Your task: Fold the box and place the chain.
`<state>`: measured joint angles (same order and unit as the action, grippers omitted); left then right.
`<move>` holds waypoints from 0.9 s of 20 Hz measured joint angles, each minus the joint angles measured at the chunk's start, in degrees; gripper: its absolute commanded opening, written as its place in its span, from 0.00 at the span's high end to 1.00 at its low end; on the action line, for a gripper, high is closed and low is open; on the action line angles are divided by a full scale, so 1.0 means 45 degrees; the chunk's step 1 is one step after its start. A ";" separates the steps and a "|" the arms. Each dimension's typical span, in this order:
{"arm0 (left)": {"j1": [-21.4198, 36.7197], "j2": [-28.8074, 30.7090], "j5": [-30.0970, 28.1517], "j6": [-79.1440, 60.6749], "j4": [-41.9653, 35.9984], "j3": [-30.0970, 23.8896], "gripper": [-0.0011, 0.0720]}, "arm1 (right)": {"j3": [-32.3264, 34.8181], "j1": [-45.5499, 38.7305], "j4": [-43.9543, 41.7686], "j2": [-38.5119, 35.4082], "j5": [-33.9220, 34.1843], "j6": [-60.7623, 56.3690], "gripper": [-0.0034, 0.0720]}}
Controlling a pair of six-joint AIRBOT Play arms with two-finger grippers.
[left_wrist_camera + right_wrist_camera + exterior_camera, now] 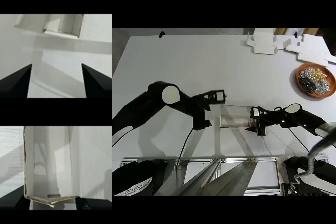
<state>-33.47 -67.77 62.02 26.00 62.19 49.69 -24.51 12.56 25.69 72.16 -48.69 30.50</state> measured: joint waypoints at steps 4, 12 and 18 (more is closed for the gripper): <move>0.0821 -0.0797 -0.1685 -0.4512 -0.2074 -0.1506 0.03 | 0.0000 0.0000 0.0000 0.0000 0.0005 0.0000 0.43; 0.0806 -0.2822 -0.2550 -0.9199 -0.5479 -0.2055 0.03 | 0.0000 0.0000 -0.0005 0.0000 0.0005 0.0000 0.43; 0.0753 -0.3138 -0.2550 -0.9933 -0.6411 -0.2098 0.03 | 0.0000 -0.0005 0.0019 0.0000 0.0010 -0.0005 0.43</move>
